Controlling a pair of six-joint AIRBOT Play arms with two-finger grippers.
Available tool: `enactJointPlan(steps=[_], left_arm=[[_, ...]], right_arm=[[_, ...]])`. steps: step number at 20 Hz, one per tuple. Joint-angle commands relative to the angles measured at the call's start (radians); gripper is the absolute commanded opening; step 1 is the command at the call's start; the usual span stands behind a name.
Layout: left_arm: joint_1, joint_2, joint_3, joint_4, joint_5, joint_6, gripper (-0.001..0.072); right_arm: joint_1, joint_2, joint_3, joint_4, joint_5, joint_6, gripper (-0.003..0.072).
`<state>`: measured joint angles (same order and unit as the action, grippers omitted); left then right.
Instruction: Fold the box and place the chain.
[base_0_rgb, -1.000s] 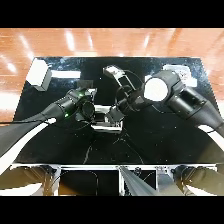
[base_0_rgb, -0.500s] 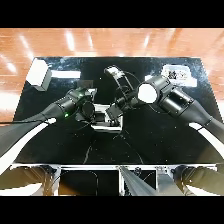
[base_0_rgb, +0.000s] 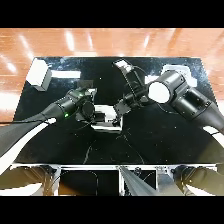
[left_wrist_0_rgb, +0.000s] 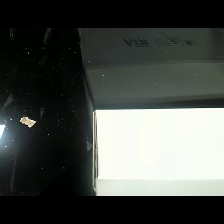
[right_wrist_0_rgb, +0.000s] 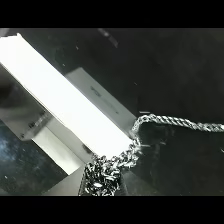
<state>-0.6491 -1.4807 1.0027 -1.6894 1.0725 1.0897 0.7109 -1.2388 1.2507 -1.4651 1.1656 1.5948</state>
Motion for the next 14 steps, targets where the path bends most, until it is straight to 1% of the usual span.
enactJointPlan(steps=[1,3,6,11,14], left_arm=[[0.0,0.0,0.0,0.0,0.001,0.0,0.0019],[0.0,0.0,0.0,0.0,0.002,0.0,0.002],[0.0,0.0,0.0,0.0,0.003,0.0,0.0019],[0.0,0.0,0.0,0.001,0.002,0.0,0.002],[0.0,0.0,0.0,0.0,0.003,0.0,0.0019]], right_arm=[[0.002,0.012,0.0,-0.008,0.045,0.007,0.003],[0.002,0.012,-0.011,0.035,0.064,0.005,0.0029],[0.004,0.012,-0.048,0.126,0.049,-0.016,0.003],[0.066,0.005,-0.063,0.153,-0.064,-0.024,0.0029],[0.072,-0.019,-0.063,0.157,-0.113,-0.024,0.003]])
